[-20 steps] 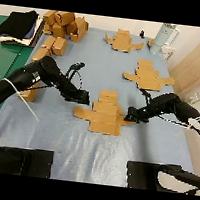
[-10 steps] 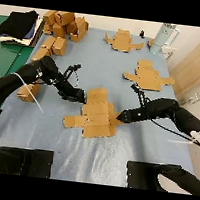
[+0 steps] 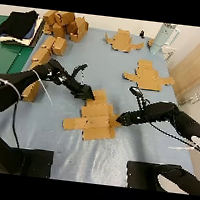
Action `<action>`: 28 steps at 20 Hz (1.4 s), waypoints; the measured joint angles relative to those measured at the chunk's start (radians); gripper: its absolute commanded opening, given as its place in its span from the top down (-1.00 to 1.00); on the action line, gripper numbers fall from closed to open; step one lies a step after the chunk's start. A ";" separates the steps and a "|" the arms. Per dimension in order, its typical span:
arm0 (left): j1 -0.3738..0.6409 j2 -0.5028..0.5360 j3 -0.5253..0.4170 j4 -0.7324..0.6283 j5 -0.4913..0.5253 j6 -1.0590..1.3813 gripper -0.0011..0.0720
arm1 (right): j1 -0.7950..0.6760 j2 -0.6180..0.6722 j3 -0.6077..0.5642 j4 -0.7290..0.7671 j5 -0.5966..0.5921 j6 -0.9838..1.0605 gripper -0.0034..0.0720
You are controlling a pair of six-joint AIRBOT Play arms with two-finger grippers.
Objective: Fold the box.
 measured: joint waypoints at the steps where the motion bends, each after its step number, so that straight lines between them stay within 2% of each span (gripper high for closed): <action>1: 0.002 -0.021 0.019 -0.029 -0.039 0.013 -0.68 | 0.000 0.000 -0.001 0.000 0.003 -0.002 0.90; 6: 0.005 -0.074 0.065 -0.104 -0.192 0.051 -0.63 | 0.001 0.001 -0.001 -0.004 0.004 -0.007 0.90; 10: 0.005 -0.084 0.073 -0.078 -0.267 0.060 -0.62 | 0.001 0.001 -0.001 -0.006 0.006 -0.007 0.90; 11: 0.005 -0.085 0.074 -0.057 -0.273 0.060 -0.39 | 0.001 0.001 -0.001 -0.006 0.006 -0.007 0.90; 12: 0.005 -0.085 0.076 -0.042 -0.276 0.059 0.15 | 0.001 0.001 -0.001 -0.007 0.007 -0.007 0.90; 13: 0.005 -0.085 0.076 -0.031 -0.273 0.060 0.33 | 0.001 0.001 -0.001 -0.007 0.009 -0.007 0.90; 20: -0.021 -0.087 0.076 -0.006 -0.190 0.097 0.33 | 0.001 0.001 -0.001 -0.008 0.016 -0.007 0.90; 21: -0.030 -0.087 0.076 -0.006 -0.179 0.104 0.36 | 0.001 0.001 -0.001 -0.008 0.016 -0.008 0.90; 22: -0.038 -0.087 0.076 -0.006 -0.169 0.107 0.67 | 0.001 0.000 -0.001 -0.009 0.017 -0.008 0.90; 28: -0.041 -0.087 0.076 -0.004 -0.134 0.121 0.71 | 0.001 0.001 -0.001 -0.011 0.023 -0.008 0.90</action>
